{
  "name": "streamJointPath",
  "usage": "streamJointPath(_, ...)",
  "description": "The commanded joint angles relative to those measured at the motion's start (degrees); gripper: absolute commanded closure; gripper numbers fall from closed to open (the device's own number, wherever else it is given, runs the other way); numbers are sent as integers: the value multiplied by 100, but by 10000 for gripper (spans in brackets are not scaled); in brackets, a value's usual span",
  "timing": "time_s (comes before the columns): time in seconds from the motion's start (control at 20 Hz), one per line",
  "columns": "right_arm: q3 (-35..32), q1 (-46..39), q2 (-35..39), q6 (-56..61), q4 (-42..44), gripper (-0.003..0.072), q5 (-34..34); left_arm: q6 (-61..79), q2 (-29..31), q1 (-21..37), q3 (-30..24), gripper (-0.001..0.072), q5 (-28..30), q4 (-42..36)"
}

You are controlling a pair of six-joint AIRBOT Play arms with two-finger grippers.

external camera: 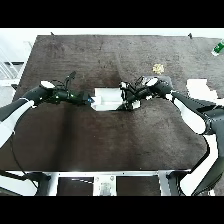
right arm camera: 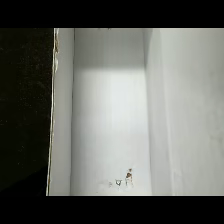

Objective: Fold the box and place the chain.

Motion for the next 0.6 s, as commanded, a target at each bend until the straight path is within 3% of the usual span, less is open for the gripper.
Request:
streamJointPath(0.0,-2,4,-4,2,2,175,0,20,0,0,2,344,7,-155)
streamJointPath(0.35,-2,4,-4,2,2,175,0,-492,0,-13,96,342,-153,-208)
streamJointPath(0.55,-2,4,-4,2,2,174,0,-1672,2,-278,560,342,-262,1095)
